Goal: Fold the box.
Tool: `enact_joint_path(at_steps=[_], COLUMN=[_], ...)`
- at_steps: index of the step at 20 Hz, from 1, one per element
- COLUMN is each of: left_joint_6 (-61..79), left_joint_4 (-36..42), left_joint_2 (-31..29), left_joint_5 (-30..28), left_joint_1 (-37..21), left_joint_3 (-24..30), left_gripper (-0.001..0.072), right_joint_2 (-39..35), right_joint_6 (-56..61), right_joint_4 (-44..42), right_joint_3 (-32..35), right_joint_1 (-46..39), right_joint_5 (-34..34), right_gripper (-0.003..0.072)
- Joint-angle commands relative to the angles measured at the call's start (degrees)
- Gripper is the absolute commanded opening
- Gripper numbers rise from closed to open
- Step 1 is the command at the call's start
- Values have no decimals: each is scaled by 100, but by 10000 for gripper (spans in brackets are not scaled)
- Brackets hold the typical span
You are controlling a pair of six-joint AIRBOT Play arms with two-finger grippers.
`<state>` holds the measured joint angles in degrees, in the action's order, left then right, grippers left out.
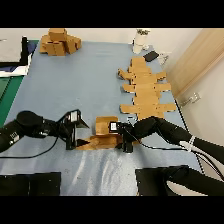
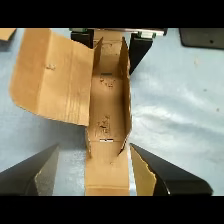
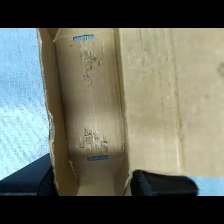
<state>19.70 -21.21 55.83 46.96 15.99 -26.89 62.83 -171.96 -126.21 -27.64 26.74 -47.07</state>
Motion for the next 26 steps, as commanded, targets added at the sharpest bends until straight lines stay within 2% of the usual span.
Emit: enact_joint_path(at_steps=[1, 6, 13, 14, 16, 17, 18, 19, 20, 21, 26], left_joint_6=[1246, 1058, 1040, 1040, 1025, 1025, 1025, 986, 896, 896, 901], left_joint_4=[442, 461, 824, 850, 977, 1021, 1056, 1095, 1095, 1088, 857], left_joint_2=[129, 568, 734, 750, 815, 831, 857, 883, 883, 883, 881], left_joint_5=[-553, -887, -892, -911, -909, -911, -940, -1047, -1217, -1366, -1405], left_joint_1=[208, 299, 765, 793, 846, 879, 922, 977, 1019, 1047, 1119], left_joint_3=[507, 481, 426, 404, 348, 328, 304, 286, 278, 278, 278], left_gripper=[677, 679, 661, 550, 515, 404, 351, 350, 317, 192, 178], right_joint_2=[0, 0, 0, 0, 0, 0, 0, 0, 0, 0, 0], right_joint_6=[2, 2, 2, 2, 2, 2, 2, 2, 2, 2, 2], right_joint_4=[2, 2, 2, 2, 2, 2, 2, 2, 2, 2, 2], right_joint_3=[-2, -2, -2, -2, -2, -2, -2, 0, -2, -2, -2], right_joint_1=[4, 4, 4, 4, 4, 4, 4, 4, 4, 4, 4], right_joint_5=[2, 2, 2, 2, 2, 2, 2, 2, 2, 2, 2], right_gripper=[502, 502, 502, 502, 502, 502, 502, 502, 502, 502, 502])
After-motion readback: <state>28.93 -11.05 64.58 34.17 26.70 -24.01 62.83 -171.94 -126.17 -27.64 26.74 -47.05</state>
